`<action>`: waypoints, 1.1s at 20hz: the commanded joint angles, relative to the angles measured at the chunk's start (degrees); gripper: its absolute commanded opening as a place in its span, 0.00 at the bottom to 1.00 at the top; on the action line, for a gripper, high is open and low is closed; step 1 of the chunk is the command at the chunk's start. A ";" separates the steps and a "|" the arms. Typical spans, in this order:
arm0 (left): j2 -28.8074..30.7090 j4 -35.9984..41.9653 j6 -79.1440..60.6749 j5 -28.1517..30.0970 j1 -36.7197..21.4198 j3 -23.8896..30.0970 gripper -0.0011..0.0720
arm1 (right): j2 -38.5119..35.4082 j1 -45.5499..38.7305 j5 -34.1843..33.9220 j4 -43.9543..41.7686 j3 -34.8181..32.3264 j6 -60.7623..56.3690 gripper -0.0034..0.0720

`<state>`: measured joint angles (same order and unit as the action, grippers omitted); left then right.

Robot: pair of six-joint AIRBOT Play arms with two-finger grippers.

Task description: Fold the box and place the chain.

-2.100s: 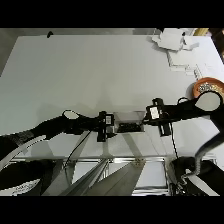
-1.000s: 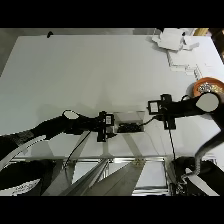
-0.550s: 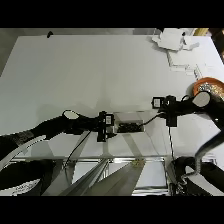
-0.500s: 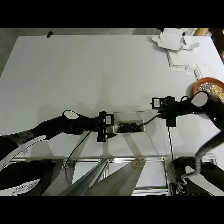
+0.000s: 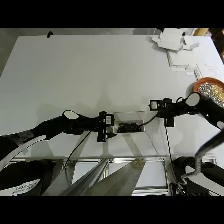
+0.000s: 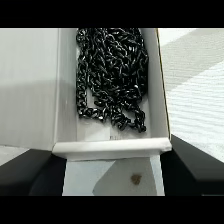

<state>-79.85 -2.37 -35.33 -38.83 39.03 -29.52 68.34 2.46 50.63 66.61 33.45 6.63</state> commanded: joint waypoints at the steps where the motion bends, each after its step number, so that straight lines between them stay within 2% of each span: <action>1: 0.04 0.00 0.00 0.02 0.00 -0.04 0.21 | 0.24 -0.02 0.11 0.20 -0.04 0.98 0.07; 4: 0.04 0.00 0.00 0.00 0.00 -0.04 0.21 | -1.77 -0.02 2.34 0.24 -0.04 0.96 0.07; 8: 0.04 0.00 0.00 0.00 0.00 -0.04 0.21 | -12.31 0.00 9.11 -2.01 -0.04 -0.76 0.07; 12: 0.04 0.00 0.00 0.00 0.00 -0.04 0.21 | -22.84 1.70 17.68 -15.17 -0.04 -2.32 0.07; 15: 0.04 0.00 0.00 0.00 0.00 -0.04 0.21 | -25.09 6.75 21.22 -27.61 -0.07 -2.32 0.07; 17: 0.04 0.00 0.00 0.02 0.00 -0.04 0.21 | -24.85 11.50 19.02 -31.91 -0.07 -2.32 0.07; 22: 0.04 0.00 0.00 0.02 0.00 -0.04 0.21 | -24.11 22.86 6.40 -32.30 -0.07 -2.32 0.07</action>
<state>-79.85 -2.35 -35.31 -38.83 39.03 -29.52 44.07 19.55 63.37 36.93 33.34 4.40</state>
